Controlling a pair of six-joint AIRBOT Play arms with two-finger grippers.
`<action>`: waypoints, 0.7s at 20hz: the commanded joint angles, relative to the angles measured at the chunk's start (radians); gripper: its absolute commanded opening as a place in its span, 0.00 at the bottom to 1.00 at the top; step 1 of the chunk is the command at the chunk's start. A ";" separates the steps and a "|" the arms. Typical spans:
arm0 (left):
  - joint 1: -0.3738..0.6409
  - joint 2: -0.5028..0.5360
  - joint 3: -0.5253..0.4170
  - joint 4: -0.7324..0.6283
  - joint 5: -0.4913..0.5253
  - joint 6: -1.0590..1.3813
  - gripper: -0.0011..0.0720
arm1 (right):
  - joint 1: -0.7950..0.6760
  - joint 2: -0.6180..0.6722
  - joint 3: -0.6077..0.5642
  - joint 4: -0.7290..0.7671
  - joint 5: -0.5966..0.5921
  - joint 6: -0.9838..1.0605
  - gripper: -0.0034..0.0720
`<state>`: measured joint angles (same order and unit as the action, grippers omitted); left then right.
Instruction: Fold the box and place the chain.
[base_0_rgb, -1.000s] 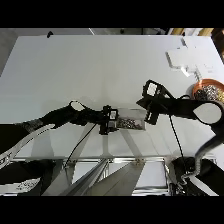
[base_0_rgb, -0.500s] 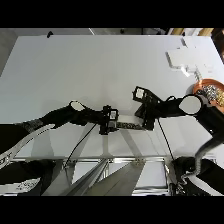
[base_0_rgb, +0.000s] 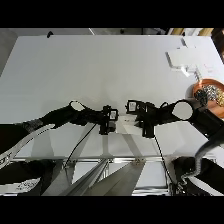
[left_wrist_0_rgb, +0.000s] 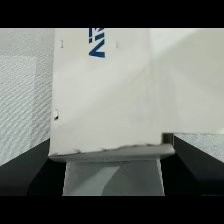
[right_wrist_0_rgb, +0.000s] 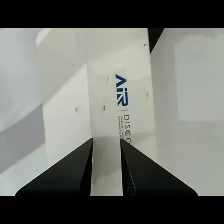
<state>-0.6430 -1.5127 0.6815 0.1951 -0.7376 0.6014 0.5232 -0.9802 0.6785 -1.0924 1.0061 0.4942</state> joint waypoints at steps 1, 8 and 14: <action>0.000 0.000 0.000 0.000 0.001 0.000 0.38 | 0.031 0.005 0.000 -0.035 0.005 0.007 0.32; 0.000 0.001 0.000 0.000 0.000 0.000 0.38 | 0.154 0.044 -0.002 -0.065 -0.174 0.008 0.46; 0.000 0.000 0.000 0.000 0.001 0.000 0.38 | 0.157 0.020 -0.002 -0.186 -0.140 0.101 0.46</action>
